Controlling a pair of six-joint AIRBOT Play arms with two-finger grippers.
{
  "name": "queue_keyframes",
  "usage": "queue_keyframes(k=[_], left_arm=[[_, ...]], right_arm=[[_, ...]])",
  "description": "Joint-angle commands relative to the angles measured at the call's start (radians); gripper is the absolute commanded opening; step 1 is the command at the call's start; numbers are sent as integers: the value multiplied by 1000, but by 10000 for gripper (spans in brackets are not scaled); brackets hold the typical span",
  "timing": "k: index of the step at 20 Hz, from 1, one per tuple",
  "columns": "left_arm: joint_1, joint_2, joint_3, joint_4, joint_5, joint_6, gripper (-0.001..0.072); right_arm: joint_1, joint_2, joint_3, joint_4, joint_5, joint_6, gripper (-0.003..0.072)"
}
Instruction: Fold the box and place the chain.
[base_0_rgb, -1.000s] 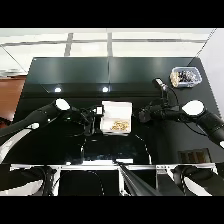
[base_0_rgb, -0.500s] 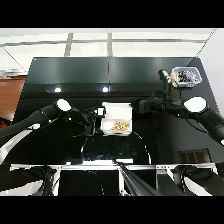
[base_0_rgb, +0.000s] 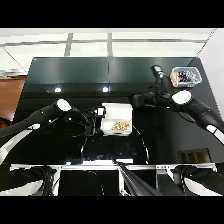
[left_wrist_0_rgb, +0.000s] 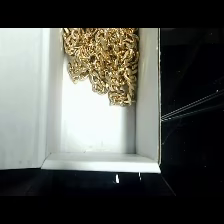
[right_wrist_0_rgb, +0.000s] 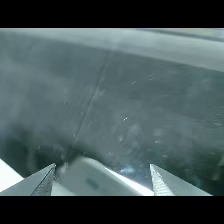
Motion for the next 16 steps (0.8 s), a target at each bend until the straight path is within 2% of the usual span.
queue_keyframes(k=[1, 2, 6, 8, 16], left_arm=[[1, 0, 1, -2, 1, 0, 466], [1, 0, 1, -1, 1, 0, 467], [1, 0, 1, -1, 1, 0, 467], [1, 0, 1, -1, 1, 0, 467], [1, 0, 1, -1, 1, 0, 467]], right_arm=[[59, -19, 20, -16, 96, -332, 720], [62, -14, 37, -26, 153, -395, 720], [61, 48, 88, -155, 359, -397, 720], [63, 60, 87, -164, 453, -398, 720], [125, 55, 23, -165, 369, -463, 720]])
